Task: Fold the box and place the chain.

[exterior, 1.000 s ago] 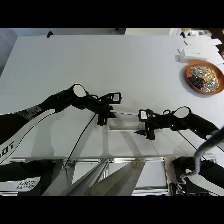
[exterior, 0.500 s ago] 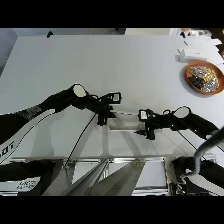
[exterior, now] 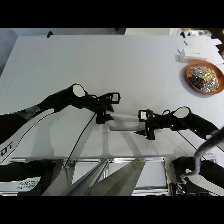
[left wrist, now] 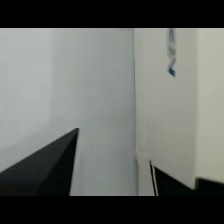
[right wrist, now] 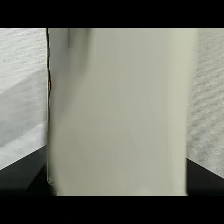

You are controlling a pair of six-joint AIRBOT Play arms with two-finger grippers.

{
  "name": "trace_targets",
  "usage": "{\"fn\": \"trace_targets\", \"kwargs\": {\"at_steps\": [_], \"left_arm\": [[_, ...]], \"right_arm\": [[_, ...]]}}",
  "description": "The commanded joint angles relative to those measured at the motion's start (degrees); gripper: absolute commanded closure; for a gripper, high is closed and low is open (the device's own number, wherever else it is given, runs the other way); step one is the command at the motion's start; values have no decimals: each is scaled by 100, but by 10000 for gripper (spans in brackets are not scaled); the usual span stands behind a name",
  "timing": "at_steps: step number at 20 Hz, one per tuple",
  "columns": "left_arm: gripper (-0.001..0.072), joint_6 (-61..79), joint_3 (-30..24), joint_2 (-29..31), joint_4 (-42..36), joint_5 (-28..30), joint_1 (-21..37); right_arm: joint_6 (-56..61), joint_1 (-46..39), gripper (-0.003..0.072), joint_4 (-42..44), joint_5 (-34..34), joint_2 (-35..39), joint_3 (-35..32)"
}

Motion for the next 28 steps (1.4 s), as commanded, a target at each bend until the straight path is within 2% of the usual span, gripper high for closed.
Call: {"fn": "trace_targets", "kwargs": {"at_steps": [1, 5, 6, 7, 8, 9, 10, 13, 15, 17, 20, 23, 26, 28], "left_arm": [[140, -251, 4, 271, 328, -175, 109], [143, -1543, 4, 809, 1397, -706, 452], [189, -1834, 4, 960, 1567, -916, 544], [273, -2037, 4, 1141, 1672, -1139, 623], [403, -2096, 4, 1331, 1709, -1327, 662], [651, -2144, 4, 1515, 1738, -1532, 660], [709, -2116, 4, 1681, 1714, -1698, 636], [707, -2177, 2, 1985, 1528, -1982, 363], [707, -2168, 2, 1939, 1014, -1930, -90], [707, -2170, 2, 1805, 697, -1364, -719], [707, -2494, 2, 1554, 610, 463, -1403], [707, -3250, 2, 1252, 361, 2164, -1528], [708, -4052, 2, 903, 354, 3112, -1423], [708, -4614, 2, 704, 356, 3331, -1340]], "right_arm": [[15, 2, 284, 15, -13, 2, -2], [15, 0, 284, 15, -11, 2, -2], [15, 0, 284, 15, -13, 2, -2], [15, 2, 284, 15, -13, 2, -2], [15, 2, 284, 15, -11, 2, -2], [15, 0, 284, 15, -13, 2, -2], [15, 2, 284, 15, -13, 2, -2], [15, 2, 284, 15, -13, 2, -2], [15, 2, 284, 15, -13, 2, -2], [15, 2, 284, 15, -13, 2, -2], [15, 0, 284, 15, -13, 2, -2], [15, 0, 284, 15, -13, 2, -2], [15, 2, 284, 15, -13, 2, -2], [15, 0, 284, 17, -13, 2, -2]]}}
